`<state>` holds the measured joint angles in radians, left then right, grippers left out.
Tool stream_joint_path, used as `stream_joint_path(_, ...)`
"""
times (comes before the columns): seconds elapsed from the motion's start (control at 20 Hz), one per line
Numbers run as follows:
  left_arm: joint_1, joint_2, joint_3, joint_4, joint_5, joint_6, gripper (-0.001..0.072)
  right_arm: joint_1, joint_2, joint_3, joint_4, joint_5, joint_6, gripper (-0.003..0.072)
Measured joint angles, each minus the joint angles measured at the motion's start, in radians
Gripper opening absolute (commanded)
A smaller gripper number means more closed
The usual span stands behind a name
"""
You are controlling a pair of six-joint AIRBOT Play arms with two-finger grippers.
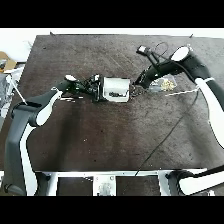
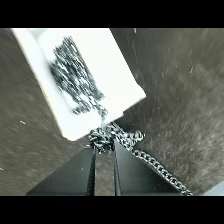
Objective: Fold the box and place the chain.
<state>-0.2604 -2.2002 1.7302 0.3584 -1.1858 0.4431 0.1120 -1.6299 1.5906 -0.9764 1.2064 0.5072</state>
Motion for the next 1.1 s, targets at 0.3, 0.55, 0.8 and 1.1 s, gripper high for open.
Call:
stream_joint_path(0.3,0.000,0.000,0.000,0.000,0.000,0.000,0.0276,0.078,0.174,0.000,0.130,-0.120,0.005,0.0003)
stream_joint_path(0.55,0.000,0.000,0.000,0.000,0.000,0.000,0.0276,0.193,0.208,0.000,0.150,-0.307,0.005,0.0002)
stream_joint_path(0.8,0.000,0.000,0.000,0.000,0.000,0.000,0.0275,0.249,0.117,0.000,0.096,-0.362,0.074,0.0003)
stream_joint_path(1.1,0.000,0.000,0.000,0.000,-0.001,0.000,0.0275,0.235,0.001,-0.002,-0.010,-0.230,0.235,0.0275)
